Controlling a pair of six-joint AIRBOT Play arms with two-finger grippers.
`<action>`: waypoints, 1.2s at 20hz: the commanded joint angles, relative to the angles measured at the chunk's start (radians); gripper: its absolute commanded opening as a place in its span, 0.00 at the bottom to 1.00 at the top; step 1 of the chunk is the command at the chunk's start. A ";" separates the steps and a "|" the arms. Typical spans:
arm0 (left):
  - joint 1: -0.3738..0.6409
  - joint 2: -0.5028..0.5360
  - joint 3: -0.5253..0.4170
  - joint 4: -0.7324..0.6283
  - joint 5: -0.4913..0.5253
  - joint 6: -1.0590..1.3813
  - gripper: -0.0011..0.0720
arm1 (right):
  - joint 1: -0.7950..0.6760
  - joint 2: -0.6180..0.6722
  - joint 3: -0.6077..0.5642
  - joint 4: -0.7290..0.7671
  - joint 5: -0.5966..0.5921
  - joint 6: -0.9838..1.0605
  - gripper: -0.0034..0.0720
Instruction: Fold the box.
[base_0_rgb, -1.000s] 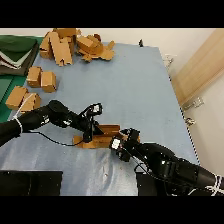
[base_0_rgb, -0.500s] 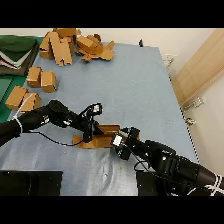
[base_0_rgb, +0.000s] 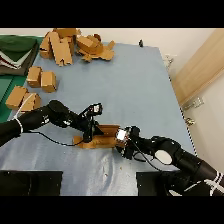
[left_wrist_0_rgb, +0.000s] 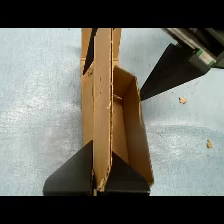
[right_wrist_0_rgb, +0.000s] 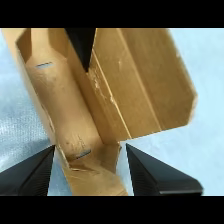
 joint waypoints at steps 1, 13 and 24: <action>-0.001 -0.001 0.000 0.000 0.001 0.000 0.04 | -0.113 -0.043 0.051 0.341 0.137 -0.389 1.00; -0.001 -0.001 0.000 0.000 0.002 0.000 0.04 | -0.325 -0.336 0.199 0.489 0.445 -0.719 1.00; -0.001 -0.001 0.000 0.000 0.001 0.000 0.04 | -0.325 -0.361 0.199 0.475 0.442 -0.772 1.00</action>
